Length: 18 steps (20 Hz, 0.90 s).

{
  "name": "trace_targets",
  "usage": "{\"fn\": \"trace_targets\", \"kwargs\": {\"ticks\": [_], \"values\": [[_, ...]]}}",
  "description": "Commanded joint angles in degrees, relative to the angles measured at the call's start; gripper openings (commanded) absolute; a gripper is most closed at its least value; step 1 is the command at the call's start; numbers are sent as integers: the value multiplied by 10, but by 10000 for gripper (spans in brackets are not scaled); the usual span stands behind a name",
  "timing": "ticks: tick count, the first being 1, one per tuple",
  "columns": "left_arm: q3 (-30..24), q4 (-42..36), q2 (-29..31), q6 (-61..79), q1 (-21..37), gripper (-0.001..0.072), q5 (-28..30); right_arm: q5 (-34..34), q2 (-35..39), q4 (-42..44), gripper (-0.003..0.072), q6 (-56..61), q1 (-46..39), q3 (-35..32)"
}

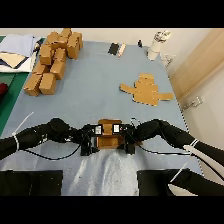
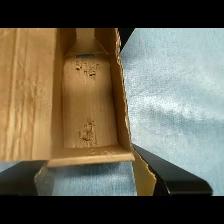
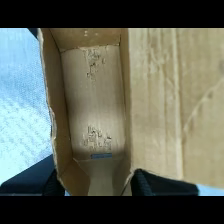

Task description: Fold the box.

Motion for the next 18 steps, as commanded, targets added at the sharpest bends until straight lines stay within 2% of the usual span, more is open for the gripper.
{"fn": "trace_targets", "kwargs": {"ticks": [1, 7, 9, 10, 18], "values": [[0, -6, -5, 6, -12, 695, 10, 0, 0, 0, 472, 0, 0, 0], [0, -12, -5, -5, -15, 693, 35, 0, 0, 0, 472, 0, 0, 0], [0, -12, -5, -7, -17, 541, 38, 0, 0, 0, 472, 0, 0, 0], [0, -12, -5, -7, -18, 527, 40, 0, 0, 0, 472, 0, 0, 0], [0, -14, -5, -12, -18, 527, 52, 0, 0, 0, 472, 0, 0, 0]]}}
